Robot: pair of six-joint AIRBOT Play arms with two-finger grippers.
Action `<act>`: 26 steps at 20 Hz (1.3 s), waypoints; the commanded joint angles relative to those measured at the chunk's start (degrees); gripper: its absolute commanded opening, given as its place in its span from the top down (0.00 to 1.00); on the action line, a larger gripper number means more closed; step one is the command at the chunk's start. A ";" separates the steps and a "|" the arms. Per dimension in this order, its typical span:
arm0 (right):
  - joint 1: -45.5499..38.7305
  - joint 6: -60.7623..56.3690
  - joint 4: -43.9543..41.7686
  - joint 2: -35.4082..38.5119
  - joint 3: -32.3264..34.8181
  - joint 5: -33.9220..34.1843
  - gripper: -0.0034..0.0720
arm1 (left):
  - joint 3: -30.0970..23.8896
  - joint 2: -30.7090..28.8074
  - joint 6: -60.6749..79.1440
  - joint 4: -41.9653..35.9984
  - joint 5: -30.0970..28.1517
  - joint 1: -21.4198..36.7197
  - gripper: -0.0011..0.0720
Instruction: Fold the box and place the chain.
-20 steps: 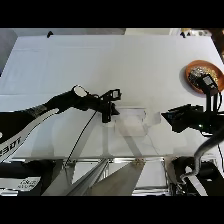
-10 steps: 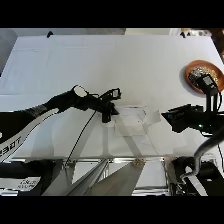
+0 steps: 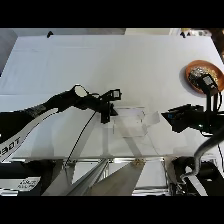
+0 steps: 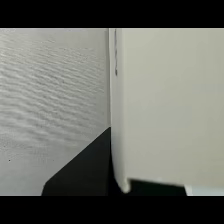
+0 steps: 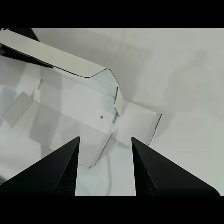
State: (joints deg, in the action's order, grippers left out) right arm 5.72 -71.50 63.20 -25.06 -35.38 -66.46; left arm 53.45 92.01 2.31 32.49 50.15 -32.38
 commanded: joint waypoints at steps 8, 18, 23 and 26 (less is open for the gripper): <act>0.04 0.04 0.00 0.04 0.04 0.02 0.48 | 0.02 -0.55 -0.50 2.05 1.16 -0.02 0.98; 0.04 1.51 -0.02 0.04 0.04 0.02 0.48 | 3.13 -2.32 -8.76 10.88 1.75 -0.13 0.98; 0.04 1.51 -0.02 0.04 0.04 0.02 0.48 | 3.10 -0.70 -8.76 10.86 1.75 -0.11 0.98; 0.04 1.51 -0.02 0.04 0.04 0.02 0.48 | 3.10 -0.72 -8.79 10.86 1.73 -0.11 0.98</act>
State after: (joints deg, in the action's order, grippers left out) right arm 5.72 -70.02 63.20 -25.06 -35.35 -66.41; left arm 56.53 90.98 -6.26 42.92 52.10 -32.45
